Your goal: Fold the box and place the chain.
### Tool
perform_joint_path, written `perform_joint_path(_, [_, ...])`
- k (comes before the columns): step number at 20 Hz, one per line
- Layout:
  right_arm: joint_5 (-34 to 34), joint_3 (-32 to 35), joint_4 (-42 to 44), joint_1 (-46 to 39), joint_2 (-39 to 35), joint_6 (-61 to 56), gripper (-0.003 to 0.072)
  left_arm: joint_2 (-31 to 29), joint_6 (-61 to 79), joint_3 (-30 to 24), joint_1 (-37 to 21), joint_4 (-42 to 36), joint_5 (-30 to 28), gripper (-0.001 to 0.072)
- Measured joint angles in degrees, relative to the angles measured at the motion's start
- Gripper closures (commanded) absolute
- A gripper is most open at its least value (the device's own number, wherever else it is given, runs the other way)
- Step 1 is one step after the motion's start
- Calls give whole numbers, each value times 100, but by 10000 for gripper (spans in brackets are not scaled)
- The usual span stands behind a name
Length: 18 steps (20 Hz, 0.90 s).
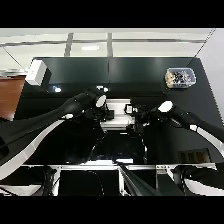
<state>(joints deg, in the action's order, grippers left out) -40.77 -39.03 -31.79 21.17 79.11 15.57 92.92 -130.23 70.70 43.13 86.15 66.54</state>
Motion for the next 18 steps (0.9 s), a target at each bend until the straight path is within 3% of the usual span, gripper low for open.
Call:
perform_joint_path(1, [7, 0, -2, 0, 0, 4, 204, 11, -2, -4, 2, -76, -17, 246])
perform_joint_path(5, [9, 0, -2, 0, 0, 2, 204, 4, -22, 24, -57, -94, 7, 250])
perform_joint_path(6, [9, 0, -2, 0, 0, 2, 204, 4, -26, 24, -85, -107, 26, 287])
perform_joint_path(8, [9, 0, 0, 2, 0, 2, 204, 4, -46, 28, -125, -151, 59, 475])
perform_joint_path(9, [9, 0, 0, 0, 0, 4, 204, 4, -46, 28, -131, -184, 83, 680])
perform_joint_path(17, [7, -2, -7, 0, -2, 11, 199, 55, -63, 39, -107, -308, 142, 684])
perform_joint_path(18, [7, -4, -7, 0, 0, 9, 110, 59, -63, 39, -107, -321, 140, 685])
